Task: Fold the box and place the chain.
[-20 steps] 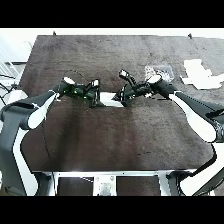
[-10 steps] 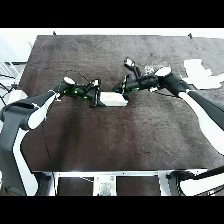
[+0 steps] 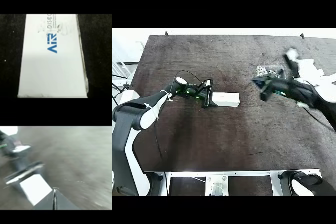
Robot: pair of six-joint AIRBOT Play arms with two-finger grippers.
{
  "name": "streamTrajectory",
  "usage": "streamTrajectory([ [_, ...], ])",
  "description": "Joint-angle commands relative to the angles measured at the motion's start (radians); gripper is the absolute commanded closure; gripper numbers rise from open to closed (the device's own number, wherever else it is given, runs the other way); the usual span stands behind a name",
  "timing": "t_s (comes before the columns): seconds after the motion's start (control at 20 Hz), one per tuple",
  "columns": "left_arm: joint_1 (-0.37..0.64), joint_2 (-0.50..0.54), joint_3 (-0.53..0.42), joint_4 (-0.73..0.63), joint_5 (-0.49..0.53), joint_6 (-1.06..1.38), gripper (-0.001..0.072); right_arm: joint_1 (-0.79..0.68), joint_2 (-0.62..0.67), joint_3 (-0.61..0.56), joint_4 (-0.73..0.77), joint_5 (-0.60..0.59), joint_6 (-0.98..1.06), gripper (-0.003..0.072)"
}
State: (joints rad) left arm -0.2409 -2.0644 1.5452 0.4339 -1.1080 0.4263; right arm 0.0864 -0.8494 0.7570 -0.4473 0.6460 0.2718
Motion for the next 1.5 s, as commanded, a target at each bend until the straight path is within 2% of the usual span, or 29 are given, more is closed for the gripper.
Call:
streamTrajectory([
  [0.0,0.001,0.000,0.000,0.000,0.000,0.000,0.0360,-0.076,0.347,-0.268,0.003,-0.231,0.074,0.0667],
  [0.2,0.000,0.000,0.000,0.000,0.000,0.001,0.0360,-0.169,0.609,-0.468,0.003,-0.261,0.096,0.0668],
  [0.35,0.000,0.000,0.000,-0.002,0.000,0.000,0.0360,-0.179,0.715,-0.603,0.003,-0.261,0.096,0.0668],
  [0.5,0.000,0.000,0.000,-0.005,-0.003,0.000,0.0360,-0.179,0.726,-0.678,0.002,-0.262,0.095,0.0667],
  [0.95,0.000,0.000,0.000,-0.005,-0.004,0.000,0.0360,-0.179,0.726,-0.686,0.002,-0.272,0.095,0.0667],
  [1.1,0.001,0.002,0.001,-0.090,-0.014,-0.008,0.0365,-0.179,0.726,-0.686,0.002,-0.272,0.095,0.0667],
  [1.15,0.004,0.013,0.001,-0.116,-0.024,-0.031,0.0614,-0.179,0.726,-0.686,0.002,-0.272,0.095,0.0667],
  [1.2,0.010,0.029,0.001,-0.126,-0.033,-0.034,0.0689,-0.179,0.726,-0.686,0.002,-0.272,0.095,0.0666],
  [1.35,0.034,0.115,0.002,-0.177,0.000,-0.149,0.0693,-0.179,0.726,-0.686,0.002,-0.272,0.095,0.0667],
  [1.45,0.059,0.209,0.001,-0.180,0.087,-0.239,0.0694,-0.179,0.726,-0.686,0.002,-0.272,0.095,0.0667],
])
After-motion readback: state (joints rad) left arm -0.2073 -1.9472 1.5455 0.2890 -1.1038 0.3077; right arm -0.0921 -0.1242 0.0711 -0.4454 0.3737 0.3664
